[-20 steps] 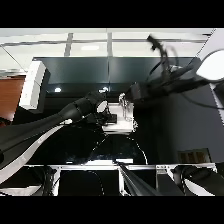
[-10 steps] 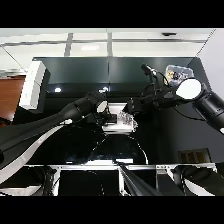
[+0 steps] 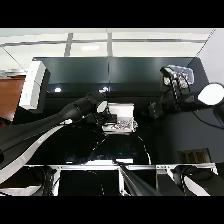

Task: Fold the box and place the chain.

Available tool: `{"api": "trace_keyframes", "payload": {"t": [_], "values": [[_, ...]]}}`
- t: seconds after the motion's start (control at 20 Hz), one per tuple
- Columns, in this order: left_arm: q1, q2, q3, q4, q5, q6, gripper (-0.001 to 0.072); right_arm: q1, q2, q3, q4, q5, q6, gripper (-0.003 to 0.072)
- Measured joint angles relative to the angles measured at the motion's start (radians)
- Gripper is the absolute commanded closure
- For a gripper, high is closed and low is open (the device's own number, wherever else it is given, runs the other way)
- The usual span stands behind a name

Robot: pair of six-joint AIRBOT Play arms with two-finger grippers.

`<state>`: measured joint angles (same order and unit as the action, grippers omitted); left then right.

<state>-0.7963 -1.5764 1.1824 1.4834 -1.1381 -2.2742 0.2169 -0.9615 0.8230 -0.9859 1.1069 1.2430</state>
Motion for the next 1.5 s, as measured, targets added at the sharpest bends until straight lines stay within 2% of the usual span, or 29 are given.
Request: {"api": "trace_keyframes", "payload": {"t": [0.15, 0.3, 0.55, 0.7, 0.95, 1.4, 1.45, 1.5], "values": [[0.000, 0.000, 0.000, 0.000, 0.000, 0.000, 0.0681, 0.018, 0.014, -0.154, -0.007, -0.142, -0.198, -0.0034], [0.000, 0.000, 0.000, 0.000, 0.000, 0.000, 0.0681, 0.080, 0.007, -0.267, 0.011, -0.281, -0.496, -0.0034], [0.000, 0.000, 0.000, 0.000, 0.000, 0.000, 0.0681, 0.114, -0.084, -0.321, 0.209, -0.383, -1.003, -0.0034], [0.000, 0.000, 0.000, 0.000, 0.000, 0.000, 0.0681, 0.115, -0.139, -0.323, 0.309, -0.399, -1.203, -0.0034], [0.000, 0.000, 0.000, 0.000, 0.000, 0.000, 0.0681, 0.114, -0.185, -0.321, 0.364, -0.410, -1.338, -0.0034], [0.000, 0.000, 0.000, 0.000, 0.000, 0.000, 0.0681, 0.098, -0.210, -0.321, 0.352, -0.473, -1.359, -0.0034], [0.000, 0.000, 0.000, 0.000, 0.000, 0.000, 0.0681, 0.096, -0.211, -0.320, 0.348, -0.478, -1.352, 0.0021], [0.000, 0.000, 0.000, 0.000, 0.000, 0.000, 0.0681, 0.095, -0.212, -0.321, 0.327, -0.482, -1.350, 0.0149]]}}
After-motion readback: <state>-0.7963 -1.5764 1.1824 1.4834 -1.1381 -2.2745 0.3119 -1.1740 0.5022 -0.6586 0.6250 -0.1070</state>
